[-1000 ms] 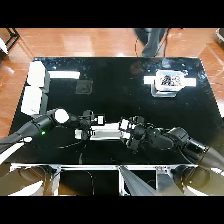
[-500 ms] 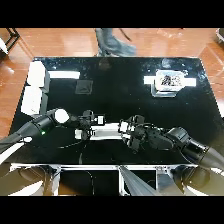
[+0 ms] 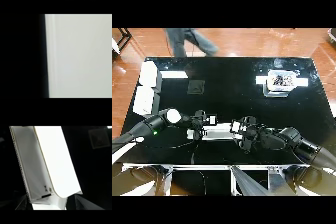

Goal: Fold the box and place the chain.

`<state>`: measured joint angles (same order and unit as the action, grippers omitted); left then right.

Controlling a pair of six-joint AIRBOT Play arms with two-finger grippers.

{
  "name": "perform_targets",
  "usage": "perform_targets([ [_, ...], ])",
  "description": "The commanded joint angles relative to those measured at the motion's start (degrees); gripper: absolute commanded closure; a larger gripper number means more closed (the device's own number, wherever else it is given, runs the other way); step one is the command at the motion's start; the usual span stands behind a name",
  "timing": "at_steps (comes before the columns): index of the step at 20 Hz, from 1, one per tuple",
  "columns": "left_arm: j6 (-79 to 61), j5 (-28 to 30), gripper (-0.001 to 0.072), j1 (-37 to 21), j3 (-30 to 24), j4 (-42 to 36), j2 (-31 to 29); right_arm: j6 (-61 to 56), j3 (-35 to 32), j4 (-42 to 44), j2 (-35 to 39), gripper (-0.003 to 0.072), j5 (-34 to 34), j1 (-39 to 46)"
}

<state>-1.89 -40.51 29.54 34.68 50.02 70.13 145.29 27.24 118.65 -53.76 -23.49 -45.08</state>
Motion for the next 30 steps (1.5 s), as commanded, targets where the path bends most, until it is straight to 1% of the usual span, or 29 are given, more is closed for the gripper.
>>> perform_targets([
  [1, 0.0, 0.0, 0.0685, 0.0, 0.0, 0.0, 0.0, 0.0, 0.0, 1.7, 0.0, -0.0024, -0.1, 0.0],
  [4, 0.0, 0.0, 0.0685, 0.0, 0.0, 0.0, 0.0, 0.0, 0.0, 1.2, -0.1, -0.0023, 0.4, 0.0],
  [7, 0.0, 0.0, 0.0685, 0.0, 0.0, 0.0, 0.0, 0.4, 0.0, 1.3, -1.1, -0.0023, 0.3, 1.9],
  [9, 0.0, 0.0, 0.0685, 0.0, 0.0, 0.0, 0.0, 3.8, 0.0, 1.5, -1.7, -0.0022, -0.7, 3.2],
  [11, 0.0, 0.0, 0.0685, 0.0, 0.0, 0.0, 0.0, 8.9, 0.6, 1.7, -2.4, -0.0022, -3.3, 3.8],
  [13, 0.0, 0.0, 0.0685, 0.0, 0.0, -0.2, 0.0, 11.4, 1.6, 4.7, -3.2, -0.0023, -5.4, 3.9],
  [15, 0.0, 0.0, 0.0685, 0.0, 0.0, -0.2, 0.0, 14.2, 2.4, 7.8, -3.6, -0.0023, -5.2, 3.9],
  [18, 0.0, 0.0, 0.0685, 0.0, 0.0, -0.2, 0.0, 14.8, 3.3, 9.2, -4.7, -0.0023, -5.4, 4.0],
  [23, 0.0, 0.0, 0.0686, 0.0, 0.0, -0.2, 0.0, 20.1, 3.4, 13.8, -8.4, -0.0023, -5.4, 4.0],
  [26, 0.0, 0.1, 0.0685, 0.0, 0.0, -0.1, 0.0, 25.9, 3.5, 13.8, -11.3, -0.0023, -5.2, 4.0],
  [30, 0.0, 0.0, 0.0685, 0.0, 0.0, -0.2, 0.0, 25.9, 3.5, 14.6, -12.7, -0.0022, -5.2, 4.0],
])
